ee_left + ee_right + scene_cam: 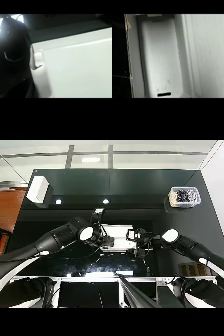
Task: Fold the box and place the chain.
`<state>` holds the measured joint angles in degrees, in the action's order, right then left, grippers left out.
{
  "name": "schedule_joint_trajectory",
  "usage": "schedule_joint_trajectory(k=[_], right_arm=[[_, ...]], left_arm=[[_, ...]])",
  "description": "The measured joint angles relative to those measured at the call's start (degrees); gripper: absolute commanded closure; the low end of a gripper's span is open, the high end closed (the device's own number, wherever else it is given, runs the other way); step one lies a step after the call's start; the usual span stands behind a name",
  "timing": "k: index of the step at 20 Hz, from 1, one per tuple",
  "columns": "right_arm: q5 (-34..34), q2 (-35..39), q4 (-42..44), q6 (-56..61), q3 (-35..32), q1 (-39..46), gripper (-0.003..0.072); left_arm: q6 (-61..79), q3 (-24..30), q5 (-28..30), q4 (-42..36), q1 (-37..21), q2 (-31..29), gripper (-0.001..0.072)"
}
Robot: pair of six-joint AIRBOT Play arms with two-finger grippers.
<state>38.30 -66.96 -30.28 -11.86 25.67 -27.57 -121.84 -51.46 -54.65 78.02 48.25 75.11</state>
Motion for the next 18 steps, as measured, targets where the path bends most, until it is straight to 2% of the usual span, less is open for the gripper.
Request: schedule_joint_trajectory(k=[8,10,16,17,18], right_arm=[[0.00,0.00,-0.02,0.02,0.00,0.00,0.0277],[0.02,0.00,-0.02,0.00,0.00,0.00,0.0277],[0.02,0.00,0.04,0.02,0.00,0.00,0.0277],[0.02,0.00,0.04,0.02,0.00,0.00,0.0277],[0.02,0.00,0.04,0.02,0.00,0.00,0.0277]], left_arm=[[-1.66,-1.66,-1.20,1.44,1.05,0.96,0.0310],[-2.29,-1.75,-1.36,1.70,1.11,1.14,0.0348],[-3.10,-2.23,-1.62,3.65,1.11,3.04,0.0350],[-3.13,-2.47,-1.84,3.80,1.14,3.58,0.0378],[-3.19,-2.82,-2.29,3.91,1.14,4.15,0.0454]])
